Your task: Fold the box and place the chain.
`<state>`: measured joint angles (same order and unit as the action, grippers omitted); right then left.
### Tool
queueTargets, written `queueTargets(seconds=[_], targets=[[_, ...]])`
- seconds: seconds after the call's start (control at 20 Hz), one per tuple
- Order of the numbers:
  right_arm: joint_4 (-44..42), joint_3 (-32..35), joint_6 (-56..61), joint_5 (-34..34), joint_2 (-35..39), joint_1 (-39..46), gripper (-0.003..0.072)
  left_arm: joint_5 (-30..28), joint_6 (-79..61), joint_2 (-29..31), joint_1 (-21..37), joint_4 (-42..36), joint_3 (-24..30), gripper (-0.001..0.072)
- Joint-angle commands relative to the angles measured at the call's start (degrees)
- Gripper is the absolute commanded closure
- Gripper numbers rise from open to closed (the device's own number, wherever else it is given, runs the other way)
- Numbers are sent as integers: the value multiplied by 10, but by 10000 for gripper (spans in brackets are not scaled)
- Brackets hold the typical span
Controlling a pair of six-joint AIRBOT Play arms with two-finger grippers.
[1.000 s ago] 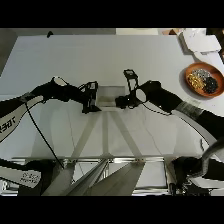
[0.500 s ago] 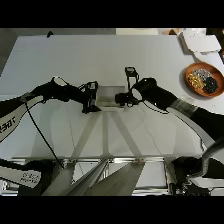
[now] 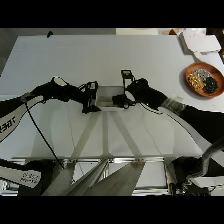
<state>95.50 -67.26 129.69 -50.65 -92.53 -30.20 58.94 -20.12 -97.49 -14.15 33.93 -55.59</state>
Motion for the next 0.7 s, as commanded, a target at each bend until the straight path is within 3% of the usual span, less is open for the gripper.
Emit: queueTargets(seconds=[0.0,0.1,0.2,0.25,0.35,0.4,0.65], targets=[[17,-6,21,-4,-10,-1,543,0,0,0,0,0,0,452],[17,-6,21,-3,-13,-3,674,0,0,0,0,0,0,452],[18,-6,21,7,-13,-4,674,0,0,0,0,0,0,452],[17,-9,21,5,-13,-4,610,0,0,0,0,0,0,452],[15,-17,21,-13,-7,-4,278,0,0,0,0,0,0,452],[14,-19,21,-26,2,-4,229,0,0,0,0,0,0,452],[12,-19,18,-145,106,13,228,0,0,0,0,0,0,452]])
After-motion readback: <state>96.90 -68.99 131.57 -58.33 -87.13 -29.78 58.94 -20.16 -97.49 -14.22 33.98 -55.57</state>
